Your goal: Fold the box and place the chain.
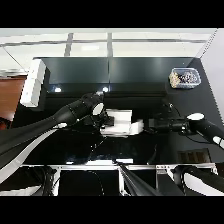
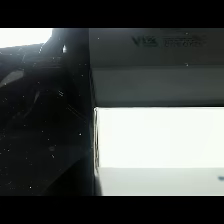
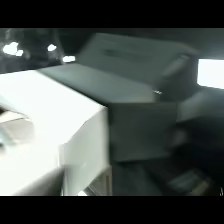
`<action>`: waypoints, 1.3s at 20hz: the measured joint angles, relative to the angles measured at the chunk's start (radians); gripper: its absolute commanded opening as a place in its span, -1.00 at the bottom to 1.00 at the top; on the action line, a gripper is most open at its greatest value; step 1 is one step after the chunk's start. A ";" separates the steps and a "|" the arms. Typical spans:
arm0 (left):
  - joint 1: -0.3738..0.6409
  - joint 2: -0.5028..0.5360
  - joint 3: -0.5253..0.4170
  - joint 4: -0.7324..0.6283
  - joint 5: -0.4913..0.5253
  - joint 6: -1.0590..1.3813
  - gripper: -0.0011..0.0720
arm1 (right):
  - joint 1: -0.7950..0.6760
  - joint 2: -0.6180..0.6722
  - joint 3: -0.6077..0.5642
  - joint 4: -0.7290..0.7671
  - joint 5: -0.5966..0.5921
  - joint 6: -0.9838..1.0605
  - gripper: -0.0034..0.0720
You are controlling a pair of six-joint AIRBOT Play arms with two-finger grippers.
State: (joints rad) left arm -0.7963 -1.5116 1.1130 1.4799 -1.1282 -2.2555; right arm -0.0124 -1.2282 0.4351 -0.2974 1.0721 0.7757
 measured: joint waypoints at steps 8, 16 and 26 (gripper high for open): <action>0.000 0.000 0.000 0.000 0.000 0.000 -0.91 | 0.195 -0.010 0.192 -0.186 0.017 0.229 0.05; 0.000 0.000 0.000 0.001 -0.002 0.000 -0.91 | 0.372 -0.011 0.316 -0.411 -0.045 0.564 -0.12; 0.000 0.000 0.000 -0.001 0.002 0.000 -0.91 | 0.536 -0.056 0.409 -0.761 -0.100 0.979 -0.12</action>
State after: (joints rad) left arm -0.7963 -1.5116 1.1130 1.4792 -1.1259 -2.2555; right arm 0.5240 -1.2842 0.8444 -1.0584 0.9722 1.7550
